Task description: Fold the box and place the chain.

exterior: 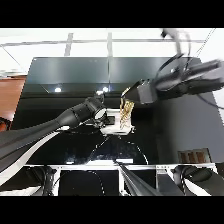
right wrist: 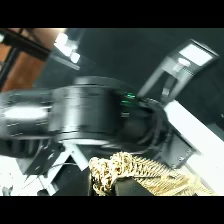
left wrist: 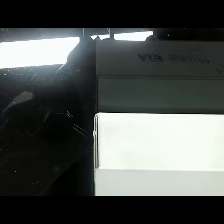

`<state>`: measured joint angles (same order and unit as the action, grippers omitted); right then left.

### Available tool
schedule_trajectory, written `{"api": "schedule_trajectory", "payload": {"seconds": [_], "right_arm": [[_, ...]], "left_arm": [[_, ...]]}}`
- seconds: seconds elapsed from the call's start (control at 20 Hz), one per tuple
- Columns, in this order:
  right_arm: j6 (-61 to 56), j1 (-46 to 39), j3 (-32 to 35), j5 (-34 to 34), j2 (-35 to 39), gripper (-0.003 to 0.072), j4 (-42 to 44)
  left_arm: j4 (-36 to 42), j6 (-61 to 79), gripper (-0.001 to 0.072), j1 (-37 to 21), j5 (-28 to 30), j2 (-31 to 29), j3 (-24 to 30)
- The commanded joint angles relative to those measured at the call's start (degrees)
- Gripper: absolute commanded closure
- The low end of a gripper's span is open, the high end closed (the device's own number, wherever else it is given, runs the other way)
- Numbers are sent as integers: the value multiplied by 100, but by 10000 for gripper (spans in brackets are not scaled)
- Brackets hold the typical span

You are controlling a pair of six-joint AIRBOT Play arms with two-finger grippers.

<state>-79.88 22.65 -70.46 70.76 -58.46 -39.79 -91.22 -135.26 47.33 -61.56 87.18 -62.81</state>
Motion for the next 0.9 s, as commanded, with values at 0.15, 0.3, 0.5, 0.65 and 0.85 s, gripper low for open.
{"api": "schedule_trajectory", "payload": {"seconds": [0.15, 0.3, 0.5, 0.65, 0.85], "right_arm": [[24, 37, 1589, -1290, -177, 673, 15], [24, 39, 2013, -1478, -212, 672, 9], [24, 37, 2214, -1722, -214, 670, 11], [26, 39, 2214, -1781, -214, 671, 11], [-31, 39, 2214, -1611, -212, 567, -72]], "left_arm": [[-2, 2, 680, -4, 2, 0, -2], [-2, 2, 680, -4, 2, 0, -2], [-2, 2, 680, -4, 2, 0, -2], [-2, 2, 680, -4, 2, 0, -2], [-2, 2, 680, -4, 9, 0, -2]]}}
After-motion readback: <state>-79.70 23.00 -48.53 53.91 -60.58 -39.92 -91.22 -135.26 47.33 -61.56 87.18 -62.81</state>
